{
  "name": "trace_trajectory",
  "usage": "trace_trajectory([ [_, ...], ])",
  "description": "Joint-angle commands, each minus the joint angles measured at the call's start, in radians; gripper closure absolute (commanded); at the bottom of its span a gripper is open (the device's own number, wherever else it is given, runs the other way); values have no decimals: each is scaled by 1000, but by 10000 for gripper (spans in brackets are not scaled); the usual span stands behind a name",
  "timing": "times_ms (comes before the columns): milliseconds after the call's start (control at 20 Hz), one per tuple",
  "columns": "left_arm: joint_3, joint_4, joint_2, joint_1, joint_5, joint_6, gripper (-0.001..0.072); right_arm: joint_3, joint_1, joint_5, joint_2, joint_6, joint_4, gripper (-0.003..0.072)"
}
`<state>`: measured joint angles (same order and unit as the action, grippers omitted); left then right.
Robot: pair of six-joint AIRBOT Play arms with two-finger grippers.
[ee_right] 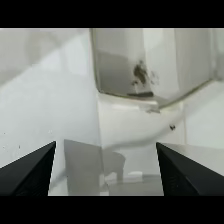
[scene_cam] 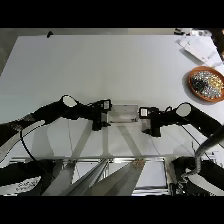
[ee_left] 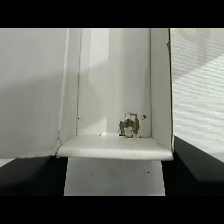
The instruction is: Fold the box and place the chain.
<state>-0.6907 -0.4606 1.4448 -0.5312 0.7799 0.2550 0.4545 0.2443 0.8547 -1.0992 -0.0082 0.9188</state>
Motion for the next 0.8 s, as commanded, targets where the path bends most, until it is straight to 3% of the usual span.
trace_trajectory([
  [0, 0, -3, 0, 0, 10, 2, 437, 1, 0, 6, 71, 207, 169, 34],
  [400, 0, -3, 0, 0, 10, 2, 437, 1, 0, 28, 333, 221, 143, 34],
  [750, 0, 14, -2, 2, 5, -20, 436, 0, 0, 10, 349, 221, 90, 34],
])
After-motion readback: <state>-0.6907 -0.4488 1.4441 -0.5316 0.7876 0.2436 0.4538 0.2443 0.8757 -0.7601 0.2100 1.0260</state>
